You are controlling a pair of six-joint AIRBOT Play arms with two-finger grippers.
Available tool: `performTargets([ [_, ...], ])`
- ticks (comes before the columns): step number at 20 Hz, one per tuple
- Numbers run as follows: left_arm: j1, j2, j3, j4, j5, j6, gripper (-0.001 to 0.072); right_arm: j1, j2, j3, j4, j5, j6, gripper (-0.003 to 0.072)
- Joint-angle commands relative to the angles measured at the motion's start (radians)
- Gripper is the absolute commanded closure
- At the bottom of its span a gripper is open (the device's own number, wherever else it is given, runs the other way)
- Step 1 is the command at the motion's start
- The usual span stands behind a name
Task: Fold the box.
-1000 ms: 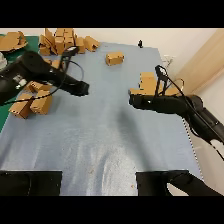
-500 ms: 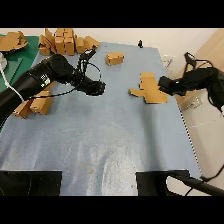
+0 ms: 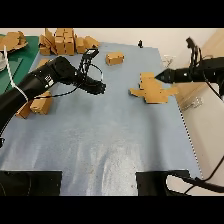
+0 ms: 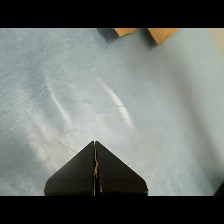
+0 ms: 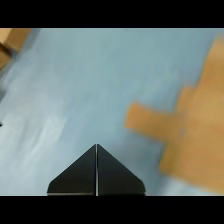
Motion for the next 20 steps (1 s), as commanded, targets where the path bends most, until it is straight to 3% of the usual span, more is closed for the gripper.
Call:
performTargets([
  [1, 0.0, -0.01, -0.018, 0.0, 0.008, 0.042, 0.0699, 0.089, 0.111, -0.011, -0.268, 0.293, -0.125, 0.0682],
  [3, 0.0, -0.011, -0.024, 0.0, 0.011, 0.045, 0.0699, 0.04, 0.095, -0.052, -0.531, 0.299, 0.054, 0.0681],
  [5, 0.0, -0.01, -0.024, -0.001, 0.02, 0.045, 0.0699, -0.051, 0.001, -0.06, -0.735, 0.337, 0.263, 0.0682],
  [7, 0.0, -0.01, -0.024, -0.001, 0.032, 0.045, 0.07, -0.154, -0.143, -0.017, -0.822, 0.349, 0.459, 0.0682],
  [9, 0.0, -0.01, -0.024, -0.001, 0.038, 0.045, 0.0699, -0.244, -0.287, 0.039, -0.752, 0.339, 0.558, 0.0682],
  [12, 0.0, -0.01, -0.024, -0.001, 0.037, 0.045, 0.0699, -0.296, -0.385, 0.051, -0.615, 0.342, 0.519, 0.0682],
  [15, 0.0, -0.01, -0.024, -0.008, 0.038, 0.045, 0.0699, -0.269, -0.389, 0.051, -0.599, 0.327, 0.417, 0.0682],
  [20, 0.0, -0.01, -0.024, -0.008, 0.038, 0.045, 0.0699, -0.184, -0.352, 0.051, -0.535, 0.315, 0.415, 0.0682],
])
